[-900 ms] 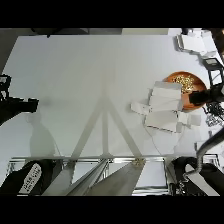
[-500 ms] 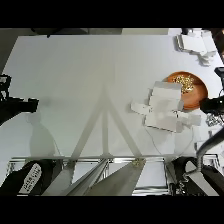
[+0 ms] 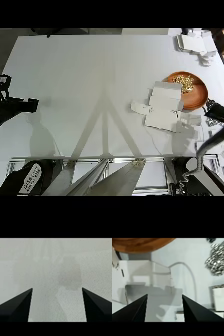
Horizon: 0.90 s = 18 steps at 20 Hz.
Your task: Fold the box and place the chain.
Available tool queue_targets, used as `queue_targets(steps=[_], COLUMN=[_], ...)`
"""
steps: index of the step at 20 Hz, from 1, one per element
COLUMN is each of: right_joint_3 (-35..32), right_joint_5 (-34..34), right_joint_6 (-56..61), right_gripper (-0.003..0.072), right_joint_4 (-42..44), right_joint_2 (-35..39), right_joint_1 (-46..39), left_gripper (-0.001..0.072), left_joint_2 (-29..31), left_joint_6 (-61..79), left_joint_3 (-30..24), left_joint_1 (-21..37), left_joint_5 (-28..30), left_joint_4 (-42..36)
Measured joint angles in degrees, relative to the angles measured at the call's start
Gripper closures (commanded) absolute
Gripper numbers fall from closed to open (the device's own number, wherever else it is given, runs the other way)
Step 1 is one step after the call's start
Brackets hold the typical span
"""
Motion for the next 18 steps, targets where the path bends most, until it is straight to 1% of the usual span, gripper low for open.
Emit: queue_targets(steps=[2,5,7,10,12,13,15,16,18], right_joint_3=[-2.7,-6.5,-8.1,-9.1,-9.4,-9.5,-9.6,-9.7,-9.7], right_joint_5=[-0.4,-4.2,-7.2,-9.8,-10.3,-10.5,-10.7,-10.7,-10.3], right_joint_6=[-2.3,-4.3,-5.1,-6.6,-8.3,-9.2,-11.4,-12.1,-13.5], right_gripper=[0.0225,0.0249,0.0249,0.0254,0.034,0.0417,0.0637,0.0675,0.0676], right_joint_4=[1.8,3.5,4.3,6.3,8.9,10.4,13.8,15.0,16.4], right_joint_2=[-0.7,-1.2,-2.2,-5.2,-7.9,-9.1,-11.2,-11.8,-12.6], right_joint_1=[-1.1,-1.9,-2.1,-2.3,-2.3,-2.3,-2.3,-2.3,-2.3], left_gripper=[0.0013,0.0013,0.0013,0.0013,0.0013,0.0013,0.0013,0.0013,0.0013], left_joint_2=[0.0,0.0,0.0,0.0,0.0,0.0,0.0,0.0,0.0], left_joint_6=[0.0,0.0,0.0,0.0,0.0,0.0,0.0,0.0,0.0], left_joint_3=[0.0,0.0,0.0,0.0,0.0,0.0,0.0,0.0,0.0], left_joint_1=[0.0,0.0,0.0,0.0,0.0,0.0,0.0,0.0,0.0], left_joint_5=[0.0,0.0,0.0,0.0,0.0,0.0,0.0,0.0,0.0], left_joint_4=[0.0,0.0,0.0,0.0,0.0,0.0,0.0,0.0,0.0])
